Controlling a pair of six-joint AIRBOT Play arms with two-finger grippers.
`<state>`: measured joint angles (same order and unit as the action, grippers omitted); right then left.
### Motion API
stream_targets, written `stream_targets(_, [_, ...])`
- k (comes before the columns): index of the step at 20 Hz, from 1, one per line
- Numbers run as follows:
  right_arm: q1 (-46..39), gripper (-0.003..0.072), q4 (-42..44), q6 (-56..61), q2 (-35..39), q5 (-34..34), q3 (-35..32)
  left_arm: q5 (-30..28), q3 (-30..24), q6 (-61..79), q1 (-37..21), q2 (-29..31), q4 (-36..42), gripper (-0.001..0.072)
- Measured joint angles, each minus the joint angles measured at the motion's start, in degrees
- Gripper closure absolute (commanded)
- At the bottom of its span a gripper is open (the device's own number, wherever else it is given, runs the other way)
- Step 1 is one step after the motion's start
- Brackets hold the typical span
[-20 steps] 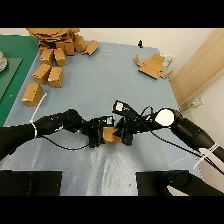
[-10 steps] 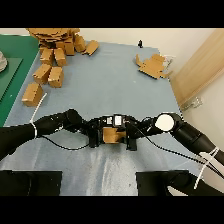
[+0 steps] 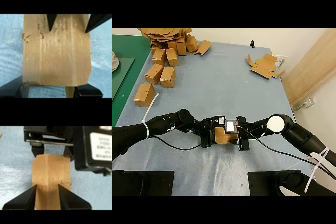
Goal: Fold the box.
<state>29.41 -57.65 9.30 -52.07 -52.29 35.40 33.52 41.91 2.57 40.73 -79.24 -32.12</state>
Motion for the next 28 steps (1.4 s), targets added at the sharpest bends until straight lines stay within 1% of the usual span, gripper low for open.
stream_targets(4, [0.00, 0.0271, 0.00, -0.70, -0.31, 0.48, -0.04, 0.00, 0.00, 0.00, 0.00, 0.00, 0.02, 0.0305])
stream_targets(5, [0.00, 0.0285, -0.02, -0.83, -0.35, 0.72, -0.04, 0.00, 0.00, 0.00, 0.00, 0.00, 0.02, 0.0306])
stream_targets(6, [0.00, 0.0318, -0.02, -1.03, -0.37, 0.90, -0.04, 0.00, 0.00, 0.00, 0.00, 0.00, 0.00, 0.0306])
stream_targets(11, [0.02, 0.0322, -0.09, -1.73, -0.42, 1.88, -0.04, 0.00, 0.00, 0.00, -0.02, 0.00, 0.00, 0.0306])
stream_targets(12, [0.13, 0.0370, -0.26, -1.77, -0.42, 2.16, -0.04, 0.00, 0.00, 0.00, 0.00, 0.00, 0.02, 0.0306])
stream_targets(13, [0.20, 0.0392, -0.33, -1.84, -0.42, 2.40, -0.04, 0.00, 0.00, 0.00, 0.00, 0.00, 0.02, 0.0306])
stream_targets(16, [0.31, 0.0397, -0.70, -1.86, -0.42, 3.02, -0.04, 0.00, 0.00, -0.02, -0.02, 0.00, 0.02, 0.0306])
stream_targets(18, [0.31, 0.0424, -0.81, -1.86, -0.42, 3.26, -0.04, 0.00, 0.00, -0.07, 0.00, 0.00, 0.04, 0.0306])
stream_targets(19, [0.35, 0.0470, -0.90, -1.88, -0.42, 3.26, -0.04, 0.00, 0.00, -0.09, 0.00, 0.00, 0.04, 0.0306])
stream_targets(23, [0.50, 0.0473, -1.07, -1.88, -0.39, 3.45, -0.04, 0.00, 0.00, -0.15, -0.02, 0.00, 0.09, 0.0306])
stream_targets(25, [0.94, 0.0497, -1.33, -1.90, -0.22, 3.63, -0.04, 0.00, 0.00, -0.09, -0.02, -0.02, 0.09, 0.0306])
stream_targets(26, [1.20, 0.0533, -1.44, -1.88, -0.15, 3.63, -0.07, 0.00, 0.00, -0.02, -0.02, 0.00, 0.07, 0.0306])
stream_targets(28, [1.44, 0.0533, -1.62, -1.88, 0.07, 3.63, -0.07, 0.00, 0.00, -0.04, -0.02, 0.00, 0.07, 0.0306])
